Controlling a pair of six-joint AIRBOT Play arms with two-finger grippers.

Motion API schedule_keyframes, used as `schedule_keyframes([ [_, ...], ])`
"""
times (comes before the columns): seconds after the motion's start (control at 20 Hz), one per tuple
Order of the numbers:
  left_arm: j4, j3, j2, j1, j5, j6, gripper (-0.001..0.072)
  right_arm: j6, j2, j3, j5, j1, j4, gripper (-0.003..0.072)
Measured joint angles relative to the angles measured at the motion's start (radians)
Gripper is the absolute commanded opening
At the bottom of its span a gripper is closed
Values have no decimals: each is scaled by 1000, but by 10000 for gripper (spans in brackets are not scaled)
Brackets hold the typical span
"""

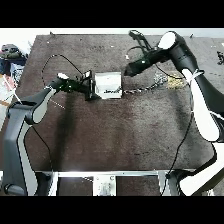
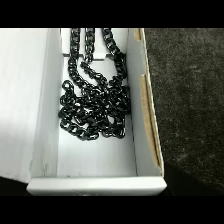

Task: Fold the box and place the chain.

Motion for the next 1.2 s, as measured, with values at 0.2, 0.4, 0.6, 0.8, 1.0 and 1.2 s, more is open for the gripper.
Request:
schedule_keyframes([
  [0.2, 0, 0, 0, 0, 0, 0, 338, 60, 0, -107, -2, -91, -50, 226],
  [0.4, 0, 0, 0, 0, 0, 0, 338, 144, 19, -245, -88, -175, -90, 226],
  [0.6, 0, 0, 0, 0, 0, 0, 338, 212, 77, -403, -240, -226, -107, 227],
  [0.8, 0, 0, 0, 0, 0, 0, 338, 286, 89, -496, -392, -245, -113, 227],
  [1.0, 0, 0, 0, 0, 0, 0, 338, 336, 69, -525, -508, -248, -111, 227],
  [1.2, 0, 0, 0, 0, 0, 0, 338, 365, 56, -533, -604, -248, -108, 226],
])
